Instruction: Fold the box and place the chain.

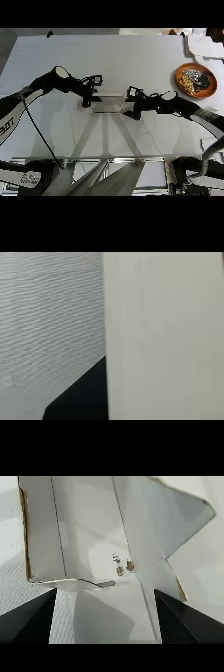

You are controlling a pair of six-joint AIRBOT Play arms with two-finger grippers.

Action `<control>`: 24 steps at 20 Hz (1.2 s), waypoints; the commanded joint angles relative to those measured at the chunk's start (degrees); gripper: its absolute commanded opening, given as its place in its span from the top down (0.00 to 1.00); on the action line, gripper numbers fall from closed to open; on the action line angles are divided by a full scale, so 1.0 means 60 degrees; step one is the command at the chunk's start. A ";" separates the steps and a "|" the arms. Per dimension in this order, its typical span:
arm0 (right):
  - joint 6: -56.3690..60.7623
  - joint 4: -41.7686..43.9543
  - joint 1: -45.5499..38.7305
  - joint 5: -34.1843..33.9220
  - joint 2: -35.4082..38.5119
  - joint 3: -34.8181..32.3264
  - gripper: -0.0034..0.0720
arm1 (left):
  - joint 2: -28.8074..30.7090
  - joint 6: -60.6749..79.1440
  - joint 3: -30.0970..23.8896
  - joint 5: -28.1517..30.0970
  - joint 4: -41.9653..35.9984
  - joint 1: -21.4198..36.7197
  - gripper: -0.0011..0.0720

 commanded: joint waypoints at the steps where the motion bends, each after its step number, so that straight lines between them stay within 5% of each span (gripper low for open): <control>1: 0.1490 -0.0922 -0.0004 0.0011 -0.0007 0.0004 0.04 | -0.0007 0.0004 -0.0004 0.0000 0.0000 -0.0004 0.97; 9: 0.2932 -0.1169 -0.0004 -0.0036 -0.0004 0.0004 0.04 | -0.0007 0.0004 -0.0004 0.0000 0.0000 -0.0004 0.97; 16: 0.0586 0.0382 0.0000 0.0098 -0.0004 0.0004 0.04 | -0.0007 0.0004 -0.0004 0.0000 0.0000 -0.0004 0.97; 24: -0.0885 0.0517 -0.0004 0.0186 -0.0015 0.0004 0.04 | -0.0007 0.0004 -0.0004 0.0000 0.0004 -0.0004 0.97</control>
